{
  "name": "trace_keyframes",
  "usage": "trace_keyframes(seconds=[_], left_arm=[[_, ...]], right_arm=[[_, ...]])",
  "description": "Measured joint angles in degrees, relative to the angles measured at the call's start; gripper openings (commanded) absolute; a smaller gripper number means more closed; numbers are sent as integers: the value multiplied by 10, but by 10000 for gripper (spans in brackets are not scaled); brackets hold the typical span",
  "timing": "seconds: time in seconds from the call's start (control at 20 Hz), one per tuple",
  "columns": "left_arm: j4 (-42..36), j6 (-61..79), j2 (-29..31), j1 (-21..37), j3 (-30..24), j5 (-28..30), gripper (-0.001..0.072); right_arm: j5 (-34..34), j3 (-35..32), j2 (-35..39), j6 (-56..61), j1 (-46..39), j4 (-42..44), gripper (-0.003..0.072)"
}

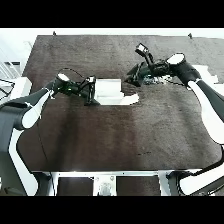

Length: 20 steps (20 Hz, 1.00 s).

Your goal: Fold the box and place the chain.

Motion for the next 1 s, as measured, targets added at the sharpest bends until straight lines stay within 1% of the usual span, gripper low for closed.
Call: trace_keyframes(seconds=[0.1,0.25,0.3,0.5,0.7,0.75,0.9,1.0], left_arm=[[0,0,0,0,0,0,463],[0,0,0,0,0,0,463],[0,0,0,0,0,0,462],[0,0,0,0,0,0,463],[0,0,0,0,0,0,462],[0,0,0,0,0,0,462],[0,0,0,0,0,0,462],[0,0,0,0,0,0,462]], right_arm=[[2,-34,23,-15,-8,-30,573],[7,-83,30,-79,-10,-54,576],[5,-92,26,-98,-9,-58,598],[-18,-112,0,-157,9,-62,598],[-40,-115,-23,-193,32,-61,597],[-46,-114,-27,-196,36,-61,567],[-61,-113,-35,-205,45,-56,550],[-68,-112,-37,-207,48,-52,413]])
